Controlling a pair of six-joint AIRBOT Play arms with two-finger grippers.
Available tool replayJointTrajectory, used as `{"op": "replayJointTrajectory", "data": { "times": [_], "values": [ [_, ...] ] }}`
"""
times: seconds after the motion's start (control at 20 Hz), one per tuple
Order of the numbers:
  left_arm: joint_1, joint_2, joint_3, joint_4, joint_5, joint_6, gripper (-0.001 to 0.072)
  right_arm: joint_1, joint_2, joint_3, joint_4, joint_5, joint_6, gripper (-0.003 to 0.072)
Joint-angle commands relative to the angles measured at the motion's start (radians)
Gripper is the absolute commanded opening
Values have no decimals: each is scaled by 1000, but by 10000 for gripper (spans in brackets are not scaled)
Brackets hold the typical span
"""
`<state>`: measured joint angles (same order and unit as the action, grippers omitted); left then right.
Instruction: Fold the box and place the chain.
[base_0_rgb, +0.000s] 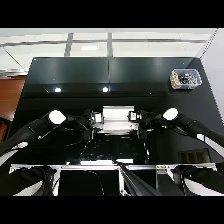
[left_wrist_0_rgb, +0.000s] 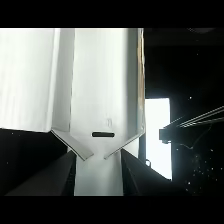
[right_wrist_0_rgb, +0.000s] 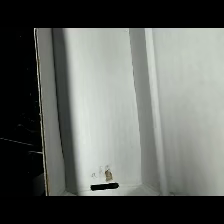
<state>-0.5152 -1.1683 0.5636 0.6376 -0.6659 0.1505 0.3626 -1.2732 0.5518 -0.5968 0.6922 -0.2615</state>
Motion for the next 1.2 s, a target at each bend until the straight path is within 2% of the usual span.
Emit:
{"op": "replayJointTrajectory", "data": {
  "times": [0.0,0.15,0.2,0.4,0.85,1.05,1.1,1.15],
  "values": [
    [-18,-3,1,-66,5,0,331,0,0,1,0,0,0,242],
    [-26,-14,1,-68,19,-2,329,0,0,1,0,0,0,242],
    [-26,-22,1,-75,19,-2,282,0,0,1,0,0,0,242],
    [-30,-58,17,-120,16,-1,225,0,0,1,0,0,0,242],
    [-31,-134,41,-253,11,-1,225,0,0,1,0,0,0,242],
    [-30,-145,44,-258,11,-1,212,0,0,1,0,0,0,242],
    [-30,-145,44,-254,11,-1,86,0,0,1,0,0,0,242],
    [-30,-145,44,-253,11,0,26,0,0,1,0,0,0,242]
  ]
}}
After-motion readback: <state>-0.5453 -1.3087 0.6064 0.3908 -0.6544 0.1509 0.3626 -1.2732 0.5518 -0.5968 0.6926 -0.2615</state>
